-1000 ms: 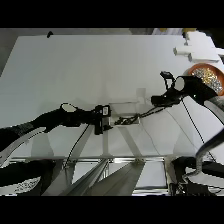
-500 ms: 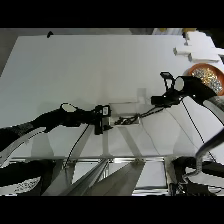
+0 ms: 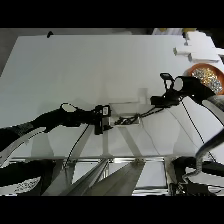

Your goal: Fold the box and place the chain.

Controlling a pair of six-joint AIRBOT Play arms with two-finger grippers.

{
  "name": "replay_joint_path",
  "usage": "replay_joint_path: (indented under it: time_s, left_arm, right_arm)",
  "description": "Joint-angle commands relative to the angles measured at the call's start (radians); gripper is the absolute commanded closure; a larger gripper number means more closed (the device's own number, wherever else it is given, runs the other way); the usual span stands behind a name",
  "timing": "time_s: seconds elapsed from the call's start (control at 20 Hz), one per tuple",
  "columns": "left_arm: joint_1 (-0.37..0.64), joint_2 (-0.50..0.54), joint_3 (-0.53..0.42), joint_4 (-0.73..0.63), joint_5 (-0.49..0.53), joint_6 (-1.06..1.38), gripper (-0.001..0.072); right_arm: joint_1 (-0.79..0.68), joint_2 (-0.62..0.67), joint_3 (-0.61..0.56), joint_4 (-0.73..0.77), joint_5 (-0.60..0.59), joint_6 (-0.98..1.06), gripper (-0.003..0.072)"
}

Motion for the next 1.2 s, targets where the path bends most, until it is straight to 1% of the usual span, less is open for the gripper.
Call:
replay_joint_path:
  time_s: [0.0,0.05,0.1,0.15,0.35,0.55,0.8,0.9,0.95,1.0,1.05,1.15]
  left_arm:
    - [0.000,0.001,0.000,0.000,0.000,0.000,0.0621]
    - [0.000,0.001,0.000,0.000,0.000,0.000,0.0621]
    - [0.000,0.001,0.000,0.000,0.000,0.000,0.0621]
    - [0.000,0.001,0.000,0.000,0.000,0.000,0.0621]
    - [0.000,0.001,0.000,0.000,0.000,0.000,0.0621]
    - [0.000,0.001,0.000,0.000,0.000,0.000,0.0621]
    - [0.000,0.001,0.000,0.000,0.000,0.000,0.0621]
    - [0.000,0.001,0.000,0.000,0.000,0.000,0.0621]
    - [0.000,0.001,0.000,0.000,0.000,0.000,0.0621]
    - [0.000,0.001,0.000,0.000,0.000,0.000,0.0621]
    - [0.000,0.001,0.000,0.000,0.000,0.000,0.0621]
    - [0.000,0.001,0.000,0.000,0.000,0.000,0.0621]
  right_arm:
    - [0.000,-0.009,-0.001,-0.001,-0.032,0.003,0.0593]
    - [0.000,-0.009,-0.001,-0.002,-0.033,0.003,0.0601]
    - [0.000,-0.009,-0.001,-0.002,-0.032,0.002,0.0658]
    - [0.000,-0.009,-0.001,-0.001,-0.032,-0.006,0.0669]
    - [0.006,0.011,-0.001,-0.002,-0.003,-0.063,0.0670]
    - [0.009,0.092,-0.001,-0.005,-0.005,-0.085,0.0670]
    - [0.009,0.210,-0.001,0.007,0.072,-0.134,0.0670]
    - [0.009,0.254,-0.001,0.006,0.047,-0.132,0.0669]
    - [0.009,0.257,-0.001,0.006,0.023,-0.123,0.0655]
    - [0.009,0.251,-0.001,0.007,0.006,-0.094,0.0542]
    - [0.009,0.240,-0.001,0.008,-0.007,-0.058,0.0447]
    - [0.009,0.212,-0.001,0.007,-0.032,-0.017,0.0443]
